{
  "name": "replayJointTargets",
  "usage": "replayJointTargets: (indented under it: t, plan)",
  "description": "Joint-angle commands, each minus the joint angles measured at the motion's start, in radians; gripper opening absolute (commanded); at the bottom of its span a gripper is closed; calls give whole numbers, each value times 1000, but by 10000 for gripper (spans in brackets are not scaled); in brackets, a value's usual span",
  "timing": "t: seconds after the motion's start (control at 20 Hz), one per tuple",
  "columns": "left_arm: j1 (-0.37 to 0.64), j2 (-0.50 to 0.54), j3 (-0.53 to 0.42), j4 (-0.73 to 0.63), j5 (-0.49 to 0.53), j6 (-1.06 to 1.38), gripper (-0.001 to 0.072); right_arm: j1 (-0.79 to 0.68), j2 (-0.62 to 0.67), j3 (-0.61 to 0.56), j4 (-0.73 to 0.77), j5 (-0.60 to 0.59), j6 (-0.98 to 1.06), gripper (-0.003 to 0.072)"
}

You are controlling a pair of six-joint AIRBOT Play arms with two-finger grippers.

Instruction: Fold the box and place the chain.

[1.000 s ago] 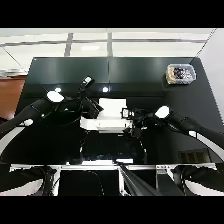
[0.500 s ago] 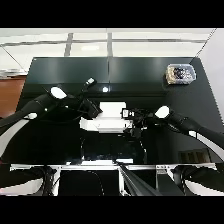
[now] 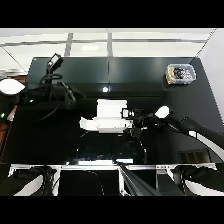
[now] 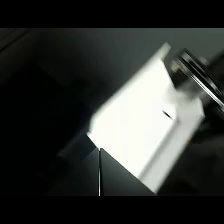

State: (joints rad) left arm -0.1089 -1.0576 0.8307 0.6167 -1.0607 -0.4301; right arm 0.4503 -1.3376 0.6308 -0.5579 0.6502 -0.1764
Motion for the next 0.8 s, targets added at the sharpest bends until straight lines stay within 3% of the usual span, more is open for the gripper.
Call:
replayJointTargets:
  t: [0.0, 0.05, 0.1, 0.2, 0.4, 0.75]
  plan:
    - [5, 43, -113, -3, -113, 257, 225, 0, 0, 0, 0, 0, 0, 239]
    - [-14, 32, -152, 6, -77, 378, 641, 0, 0, 0, 0, 0, 0, 238]
    - [-32, 15, -181, 19, -28, 485, 711, 0, 0, 0, 0, 0, 0, 238]
    - [-68, -26, -211, 32, 69, 575, 711, 0, 0, 0, 0, 0, 0, 238]
    - [-148, -116, -210, 188, 230, 685, 710, 0, 0, 0, 0, 0, 0, 238]
    - [-242, -181, -205, 136, 282, 685, 694, 0, 0, 0, 0, 0, 0, 239]
